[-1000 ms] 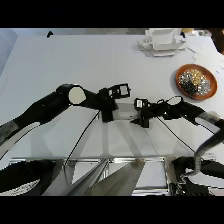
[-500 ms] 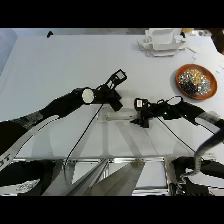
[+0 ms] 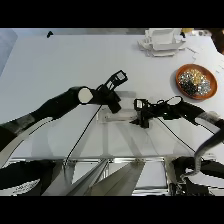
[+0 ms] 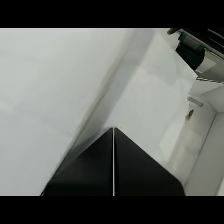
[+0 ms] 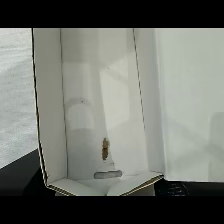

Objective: Fold the box and place the chain.

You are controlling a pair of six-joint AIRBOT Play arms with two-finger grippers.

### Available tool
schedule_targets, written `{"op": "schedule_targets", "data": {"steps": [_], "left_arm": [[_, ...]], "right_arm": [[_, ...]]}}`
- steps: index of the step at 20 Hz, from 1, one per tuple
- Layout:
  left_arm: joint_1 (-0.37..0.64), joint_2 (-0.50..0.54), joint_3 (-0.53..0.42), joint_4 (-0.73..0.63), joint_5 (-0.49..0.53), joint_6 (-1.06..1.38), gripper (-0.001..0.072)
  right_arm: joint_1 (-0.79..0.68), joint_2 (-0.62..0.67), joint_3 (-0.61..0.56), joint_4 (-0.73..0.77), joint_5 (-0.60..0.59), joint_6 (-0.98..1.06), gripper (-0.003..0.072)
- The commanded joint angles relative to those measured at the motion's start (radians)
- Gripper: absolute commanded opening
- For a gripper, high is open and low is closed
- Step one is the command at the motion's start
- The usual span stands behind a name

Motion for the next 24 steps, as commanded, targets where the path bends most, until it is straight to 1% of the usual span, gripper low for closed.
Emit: {"op": "schedule_targets", "data": {"steps": [1, 3, 5, 7, 10, 11, 13, 15, 17, 19, 22, 24], "left_arm": [[0.0, 0.144, 0.001, 0.161, -0.193, 0.003, 0.0007], [0.005, 0.206, 0.001, 0.241, -0.325, 0.034, 0.0006], [0.04, 0.222, 0.001, 0.267, -0.449, 0.054, 0.0006], [0.076, 0.209, 0.0, 0.269, -0.51, 0.055, 0.0007], [0.087, 0.169, 0.0, 0.261, -0.507, 0.122, 0.0007], [0.087, 0.15, 0.0, 0.236, -0.505, 0.158, 0.0007], [0.095, 0.102, 0.0, 0.141, -0.486, 0.241, 0.0007], [0.094, 0.049, 0.0, 0.11, -0.467, 0.27, 0.0007], [0.105, 0.014, -0.001, 0.111, -0.491, 0.27, 0.0007], [0.137, 0.012, -0.011, 0.111, -0.521, 0.269, 0.0007], [0.201, 0.014, -0.02, 0.129, -0.606, 0.269, 0.0007], [0.228, 0.014, -0.037, 0.151, -0.61, 0.281, 0.0007]], "right_arm": [[0.0, 0.0, 0.0, 0.002, -0.001, 0.001, 0.0382], [0.0, 0.0, 0.0, 0.002, -0.001, 0.001, 0.0382], [0.0, 0.0, 0.0, 0.002, -0.001, 0.001, 0.0382], [0.0, 0.0, 0.0, 0.001, -0.001, 0.001, 0.0382], [0.0, 0.0, 0.0, 0.002, -0.001, 0.001, 0.0382], [0.0, 0.0, 0.0, 0.001, -0.001, 0.001, 0.0382], [0.0, 0.0, 0.0, 0.002, -0.001, 0.001, 0.0382], [0.0, 0.0, 0.0, 0.002, -0.001, 0.001, 0.0382], [0.0, 0.0, 0.0, 0.002, -0.001, 0.001, 0.0382], [0.0, 0.0, 0.0, 0.001, -0.001, 0.001, 0.0382], [0.0, 0.0, 0.0, 0.002, -0.001, 0.001, 0.0382], [0.0, 0.0, 0.0, 0.002, -0.001, 0.001, 0.0382]]}}
